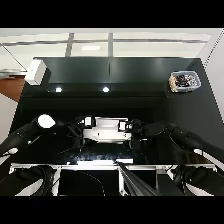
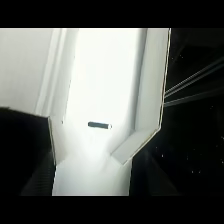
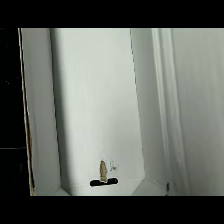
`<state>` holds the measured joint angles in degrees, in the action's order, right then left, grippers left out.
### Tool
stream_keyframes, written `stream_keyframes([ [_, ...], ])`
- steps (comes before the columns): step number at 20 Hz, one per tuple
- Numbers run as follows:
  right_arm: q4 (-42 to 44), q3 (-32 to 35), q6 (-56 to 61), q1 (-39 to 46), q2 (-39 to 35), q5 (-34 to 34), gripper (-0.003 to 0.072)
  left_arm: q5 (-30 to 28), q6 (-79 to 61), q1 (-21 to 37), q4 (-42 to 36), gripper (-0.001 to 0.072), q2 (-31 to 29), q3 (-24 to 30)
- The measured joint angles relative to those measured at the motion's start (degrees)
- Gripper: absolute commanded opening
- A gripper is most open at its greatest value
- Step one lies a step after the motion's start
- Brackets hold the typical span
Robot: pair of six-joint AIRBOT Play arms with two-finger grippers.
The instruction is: Fold the box and place the chain.
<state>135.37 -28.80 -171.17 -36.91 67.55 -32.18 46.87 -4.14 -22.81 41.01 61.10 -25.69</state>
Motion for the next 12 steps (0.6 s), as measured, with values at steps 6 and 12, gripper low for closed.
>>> stream_keyframes([
  [6,0.0,0.0,0.02,0.0,0.0,0.0,0.0564,-1.38,-0.44,-1.6,-1.2,0.0273,1.14,0.02],
  [12,0.0,0.0,0.09,0.0,0.0,-0.02,0.0564,-2.29,-0.61,-1.86,-1.46,0.0274,1.29,0.02],
])
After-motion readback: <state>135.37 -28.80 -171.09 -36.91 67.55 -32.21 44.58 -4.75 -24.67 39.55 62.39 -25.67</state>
